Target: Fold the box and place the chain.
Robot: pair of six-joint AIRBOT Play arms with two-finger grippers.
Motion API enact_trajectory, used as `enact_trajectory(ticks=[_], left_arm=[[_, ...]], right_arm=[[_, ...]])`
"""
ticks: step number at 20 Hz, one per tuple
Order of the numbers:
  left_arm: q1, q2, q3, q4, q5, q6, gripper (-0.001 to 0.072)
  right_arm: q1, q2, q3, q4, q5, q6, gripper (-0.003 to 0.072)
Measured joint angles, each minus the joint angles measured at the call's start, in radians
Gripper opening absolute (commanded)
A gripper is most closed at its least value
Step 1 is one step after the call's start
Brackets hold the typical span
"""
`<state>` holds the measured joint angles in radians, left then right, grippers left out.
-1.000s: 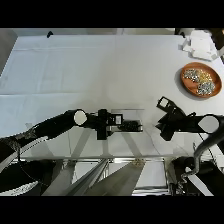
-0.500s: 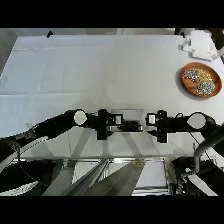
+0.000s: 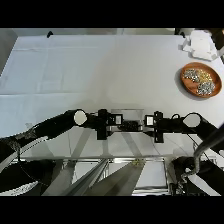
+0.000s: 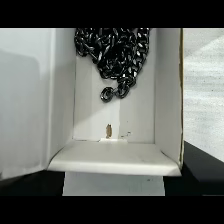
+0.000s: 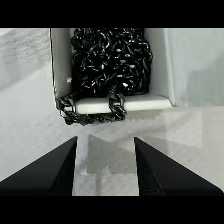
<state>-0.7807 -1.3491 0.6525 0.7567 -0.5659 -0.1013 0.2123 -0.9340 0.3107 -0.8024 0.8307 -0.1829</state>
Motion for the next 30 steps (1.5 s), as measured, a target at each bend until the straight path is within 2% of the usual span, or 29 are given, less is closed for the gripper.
enact_trajectory(ticks=[8,11,14,17,23,30], left_arm=[[0.0,0.0,0.0,0.0,0.0,0.0,0.0348],[0.0,0.0,0.0,0.0,0.0,0.0,0.0348],[0.0,0.0,0.0,0.0,0.0,0.0,0.0348],[0.0,0.0,0.0,0.0,0.0,0.0,0.0348],[0.0,0.0,0.0,0.0,0.0,0.0,0.0348],[0.0,0.0,0.0,0.0,0.0,0.0,0.0348]], right_arm=[[0.003,-0.031,-0.009,0.069,-0.012,-0.073,0.0389],[0.037,-0.051,-0.009,0.079,-0.014,-0.082,0.0322],[0.071,-0.063,-0.009,0.063,-0.017,-0.084,0.0288],[0.085,-0.068,-0.009,0.021,-0.018,-0.064,0.0176],[0.092,-0.07,-0.009,-0.029,-0.022,0.007,0.0173],[0.092,-0.069,-0.01,-0.023,-0.052,0.054,0.0176]])
